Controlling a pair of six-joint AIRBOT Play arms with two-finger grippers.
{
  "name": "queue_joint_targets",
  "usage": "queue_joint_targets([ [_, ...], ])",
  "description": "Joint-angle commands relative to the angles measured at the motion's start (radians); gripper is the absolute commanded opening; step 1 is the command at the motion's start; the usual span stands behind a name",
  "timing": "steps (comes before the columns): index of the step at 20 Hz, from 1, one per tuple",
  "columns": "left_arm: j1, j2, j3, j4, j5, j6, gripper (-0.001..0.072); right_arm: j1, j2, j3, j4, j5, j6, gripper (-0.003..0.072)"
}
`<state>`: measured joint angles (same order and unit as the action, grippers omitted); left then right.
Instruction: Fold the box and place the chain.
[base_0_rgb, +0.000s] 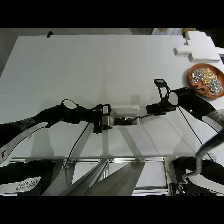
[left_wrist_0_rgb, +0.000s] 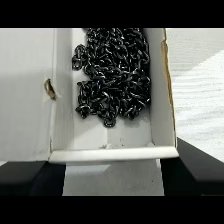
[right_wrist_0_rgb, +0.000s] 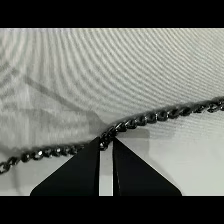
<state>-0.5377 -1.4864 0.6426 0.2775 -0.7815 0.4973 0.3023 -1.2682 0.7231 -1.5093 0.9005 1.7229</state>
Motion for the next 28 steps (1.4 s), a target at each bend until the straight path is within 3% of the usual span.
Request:
queue_joint_targets([
  [1, 0.0, 0.0, 0.0, 0.0, 0.0, 0.0, 0.0136, 0.0, 0.037, 0.001, -0.001, 0.02, -0.032, 0.0019],
  [9, 0.0, 0.0, 0.0, 0.0, 0.0, 0.0, 0.0136, 0.031, 0.287, 0.001, 0.056, 0.11, -0.11, 0.0019],
  [17, 0.0, 0.0, 0.0, 0.0, 0.0, 0.001, 0.0136, 0.241, 0.515, 0.001, 0.243, 0.09, -0.109, 0.0019],
  [22, 0.0, 0.0, 0.0, 0.0, 0.0, 0.0, 0.0136, 0.341, 0.54, 0.001, 0.385, 0.008, -0.109, 0.0019],
  [28, 0.0, 0.0, 0.0, 0.0, 0.0, 0.0, 0.0136, 0.432, 0.533, 0.001, 0.414, -0.16, -0.109, 0.0019],
])
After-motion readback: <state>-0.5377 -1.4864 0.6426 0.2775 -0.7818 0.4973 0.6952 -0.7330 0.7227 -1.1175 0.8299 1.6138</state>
